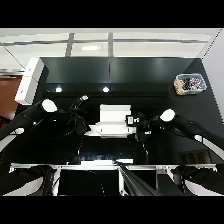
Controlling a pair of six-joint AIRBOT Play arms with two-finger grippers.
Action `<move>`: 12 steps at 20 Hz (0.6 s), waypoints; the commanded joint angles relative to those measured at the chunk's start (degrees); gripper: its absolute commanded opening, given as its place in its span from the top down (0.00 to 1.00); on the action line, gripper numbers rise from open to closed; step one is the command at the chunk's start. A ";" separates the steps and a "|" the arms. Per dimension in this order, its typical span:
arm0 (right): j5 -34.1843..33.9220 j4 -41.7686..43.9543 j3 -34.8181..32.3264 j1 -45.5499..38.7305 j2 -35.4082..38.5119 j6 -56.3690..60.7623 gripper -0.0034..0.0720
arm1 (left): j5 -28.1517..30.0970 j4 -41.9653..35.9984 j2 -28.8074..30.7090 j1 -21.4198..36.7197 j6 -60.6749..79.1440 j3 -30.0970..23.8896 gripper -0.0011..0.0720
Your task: Fold the box and place the chain.
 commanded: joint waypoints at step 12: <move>-0.26 0.09 0.00 -0.04 0.02 0.02 0.33 | 1.09 -0.50 2.21 -0.24 21.70 1.33 0.09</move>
